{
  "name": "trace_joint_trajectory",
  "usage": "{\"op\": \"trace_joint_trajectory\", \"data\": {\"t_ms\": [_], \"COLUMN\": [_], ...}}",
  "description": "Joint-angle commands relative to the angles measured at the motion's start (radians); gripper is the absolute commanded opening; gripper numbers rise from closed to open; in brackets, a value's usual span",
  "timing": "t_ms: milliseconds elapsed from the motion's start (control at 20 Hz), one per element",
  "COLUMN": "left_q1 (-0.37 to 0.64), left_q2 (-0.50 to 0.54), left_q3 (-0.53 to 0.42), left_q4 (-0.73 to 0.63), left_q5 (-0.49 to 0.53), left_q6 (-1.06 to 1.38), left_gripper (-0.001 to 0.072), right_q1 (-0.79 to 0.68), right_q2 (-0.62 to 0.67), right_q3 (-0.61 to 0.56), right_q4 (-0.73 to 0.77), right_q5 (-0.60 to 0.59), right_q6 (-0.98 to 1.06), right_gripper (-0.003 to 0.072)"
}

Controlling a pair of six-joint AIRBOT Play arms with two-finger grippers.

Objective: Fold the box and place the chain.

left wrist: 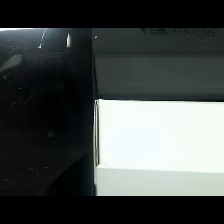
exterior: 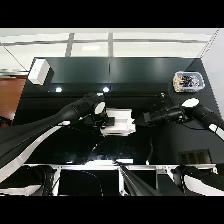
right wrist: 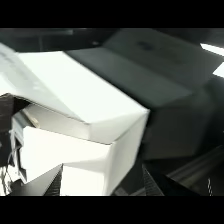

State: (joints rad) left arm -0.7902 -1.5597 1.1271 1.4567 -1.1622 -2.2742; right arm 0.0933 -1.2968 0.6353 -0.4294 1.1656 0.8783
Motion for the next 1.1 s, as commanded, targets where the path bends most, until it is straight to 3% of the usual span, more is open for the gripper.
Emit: {"op": "trace_joint_trajectory", "data": {"t_ms": [0,200,250,300,500,600,1050], "left_q1": [0.000,0.000,0.000,0.000,0.000,0.000,0.000], "left_q2": [0.000,0.000,0.000,0.000,0.000,0.000,0.000], "left_q3": [-0.001,-0.001,-0.001,-0.001,-0.001,-0.001,-0.001], "left_q4": [-0.001,-0.001,-0.001,-0.001,-0.001,-0.002,-0.002], "left_q5": [0.001,0.001,0.001,0.001,0.000,0.001,0.000], "left_q6": [0.000,0.000,0.000,0.000,0.000,0.000,0.000], "left_gripper": [0.0029,0.0029,0.0029,0.0029,0.0029,0.0030,0.0029], "right_q1": [0.076,0.202,0.234,0.270,0.397,0.442,0.501], "right_q2": [0.000,0.000,0.000,0.000,0.000,0.000,0.000], "right_q3": [0.013,0.017,0.031,0.055,0.182,0.232,0.288], "right_q4": [0.013,-0.010,-0.048,-0.109,-0.537,-0.674,-0.746], "right_q5": [-0.045,-0.193,-0.220,-0.237,-0.262,-0.236,-0.178], "right_q6": [0.014,0.096,0.129,0.166,0.616,0.731,0.861], "right_gripper": [0.0551,0.0539,0.0491,0.0413,0.0415,0.0416,0.0416]}}
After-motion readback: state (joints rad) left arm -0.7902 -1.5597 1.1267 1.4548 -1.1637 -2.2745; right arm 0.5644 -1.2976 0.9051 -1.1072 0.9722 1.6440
